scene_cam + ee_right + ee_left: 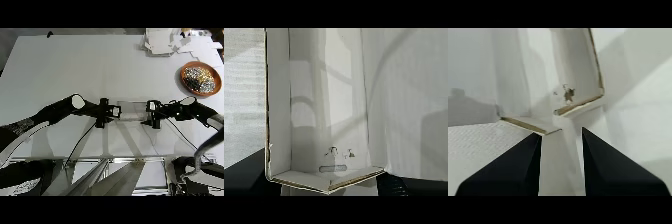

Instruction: Fold the box and place the chain.

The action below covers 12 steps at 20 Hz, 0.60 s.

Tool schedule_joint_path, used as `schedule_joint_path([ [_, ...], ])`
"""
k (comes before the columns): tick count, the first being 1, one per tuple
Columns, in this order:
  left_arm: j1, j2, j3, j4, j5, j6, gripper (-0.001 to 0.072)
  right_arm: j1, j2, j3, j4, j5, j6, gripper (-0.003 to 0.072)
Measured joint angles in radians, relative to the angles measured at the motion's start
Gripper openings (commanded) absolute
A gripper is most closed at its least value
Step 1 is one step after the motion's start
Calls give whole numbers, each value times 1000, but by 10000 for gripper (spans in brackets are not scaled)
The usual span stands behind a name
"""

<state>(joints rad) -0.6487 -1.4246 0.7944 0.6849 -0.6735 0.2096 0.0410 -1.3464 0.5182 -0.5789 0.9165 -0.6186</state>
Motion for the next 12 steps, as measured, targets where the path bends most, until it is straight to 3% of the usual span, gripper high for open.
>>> schedule_joint_path([
  [4,-1,-1,0,-46,31,6,245,0,0,0,0,0,0,508],
  [5,-1,-1,0,-57,33,8,165,0,0,0,0,0,0,508],
  [6,-1,-1,0,-69,36,10,133,0,0,0,0,0,0,508],
  [12,-1,-2,0,-117,14,18,133,0,0,0,0,1,-1,508],
])
